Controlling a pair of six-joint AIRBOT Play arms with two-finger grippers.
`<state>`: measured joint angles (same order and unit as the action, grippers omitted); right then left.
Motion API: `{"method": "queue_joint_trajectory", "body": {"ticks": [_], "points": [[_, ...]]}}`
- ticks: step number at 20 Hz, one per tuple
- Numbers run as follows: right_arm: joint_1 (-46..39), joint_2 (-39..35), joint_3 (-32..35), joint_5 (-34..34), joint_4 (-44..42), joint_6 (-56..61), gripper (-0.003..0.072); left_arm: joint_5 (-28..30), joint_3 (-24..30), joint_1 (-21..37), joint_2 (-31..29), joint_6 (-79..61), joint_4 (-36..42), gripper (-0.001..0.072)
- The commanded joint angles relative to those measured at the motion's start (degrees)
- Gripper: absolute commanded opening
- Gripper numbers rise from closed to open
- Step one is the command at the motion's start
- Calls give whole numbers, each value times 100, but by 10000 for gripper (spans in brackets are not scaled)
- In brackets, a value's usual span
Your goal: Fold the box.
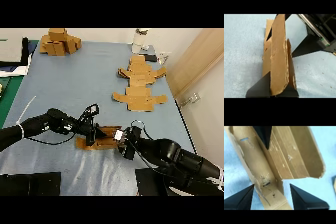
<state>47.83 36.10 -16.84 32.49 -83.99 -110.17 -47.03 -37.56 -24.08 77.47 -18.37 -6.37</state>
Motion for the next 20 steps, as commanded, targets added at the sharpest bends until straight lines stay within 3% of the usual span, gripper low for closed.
{"method": "queue_joint_trajectory", "body": {"ticks": [1, 3, 9, 20], "points": [[-1167, 195, -4, -63, -3397, -4061, 711, 0, 2, 0, 4, -2, -2, 14], [-1521, 516, -118, 339, -4129, -5222, 711, 0, 2, 0, 2, -2, -2, 13], [-2057, 1416, -743, 1377, -4360, -5888, 711, 0, 2, 0, 2, -2, -2, 14], [-2240, 1443, -754, 1515, -4275, -5812, 706, 0, 2, 0, 2, -2, -2, 14]]}}
